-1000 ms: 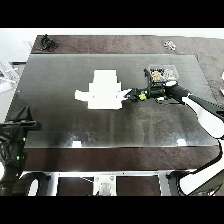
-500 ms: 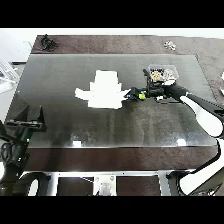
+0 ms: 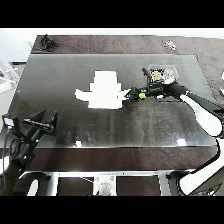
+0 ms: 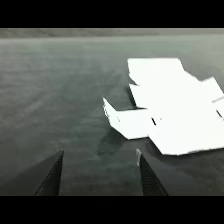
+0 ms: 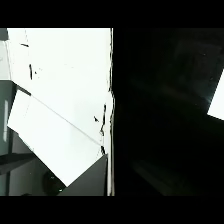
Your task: Fold the box and place the chain.
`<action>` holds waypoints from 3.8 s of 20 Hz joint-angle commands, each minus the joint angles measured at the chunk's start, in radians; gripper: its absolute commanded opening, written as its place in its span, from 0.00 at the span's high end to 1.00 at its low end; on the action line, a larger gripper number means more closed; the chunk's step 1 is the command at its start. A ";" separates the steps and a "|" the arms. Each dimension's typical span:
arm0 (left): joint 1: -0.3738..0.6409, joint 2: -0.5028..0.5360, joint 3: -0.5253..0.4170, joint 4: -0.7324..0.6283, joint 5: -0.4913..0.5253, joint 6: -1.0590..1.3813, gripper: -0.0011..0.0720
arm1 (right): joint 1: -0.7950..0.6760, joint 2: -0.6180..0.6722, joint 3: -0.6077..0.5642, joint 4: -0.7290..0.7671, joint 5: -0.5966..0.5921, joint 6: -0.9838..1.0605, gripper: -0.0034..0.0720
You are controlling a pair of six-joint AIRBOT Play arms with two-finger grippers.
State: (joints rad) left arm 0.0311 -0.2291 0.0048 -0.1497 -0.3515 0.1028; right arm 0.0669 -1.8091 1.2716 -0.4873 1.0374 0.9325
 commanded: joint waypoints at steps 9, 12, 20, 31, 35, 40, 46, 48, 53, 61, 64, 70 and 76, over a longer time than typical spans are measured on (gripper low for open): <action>0.001 -0.404 0.277 -0.046 -0.030 0.239 0.26 | 0.003 0.000 0.002 0.001 -0.002 -0.021 0.95; 0.001 -0.706 0.473 -0.045 -0.091 0.238 0.26 | 0.002 0.000 0.002 0.001 -0.024 -0.025 0.95; -0.004 -1.099 0.748 -0.002 -0.258 0.076 0.26 | 0.001 0.000 0.002 0.001 -0.039 -0.024 0.95; -0.004 -1.538 1.418 0.572 -0.570 -0.596 0.27 | 0.002 0.000 0.002 0.001 -0.042 -0.028 0.95; -0.004 -1.708 1.663 0.627 -0.749 -0.756 0.27 | 0.002 0.000 0.002 0.001 -0.042 -0.028 0.95; -0.004 -1.875 1.863 0.631 -0.889 -0.873 0.27 | 0.002 0.000 0.002 0.001 -0.042 -0.027 0.95; -0.056 -1.941 1.939 0.682 -0.883 -0.890 0.27 | 0.003 0.000 0.002 0.008 -0.042 -0.027 0.94; -0.077 -1.960 1.975 0.683 -0.886 -0.893 0.27 | 0.003 0.000 0.002 0.008 -0.042 -0.028 0.94; -0.098 -1.972 1.995 0.708 -0.886 -0.911 0.27 | 0.002 0.000 0.002 0.008 -0.042 -0.028 0.94; -0.098 -1.972 2.020 0.681 -0.930 -0.879 0.27 | 0.002 0.000 0.002 0.008 -0.042 -0.028 0.94; -0.100 -1.974 2.019 0.684 -0.919 -0.888 0.27 | 0.003 0.000 0.002 0.008 -0.042 -0.028 0.94; -0.140 -1.974 2.019 0.761 -0.921 -0.892 0.29 | 0.002 0.000 0.002 0.008 -0.042 -0.028 0.94; -0.145 -1.976 2.019 0.747 -0.909 -0.913 0.34 | 0.002 0.000 0.002 0.008 -0.042 -0.030 0.94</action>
State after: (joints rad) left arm -0.1101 -2.2044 2.0224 0.5983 -1.2686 -0.8036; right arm 0.0692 -1.8091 1.2732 -0.4797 0.9951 0.9039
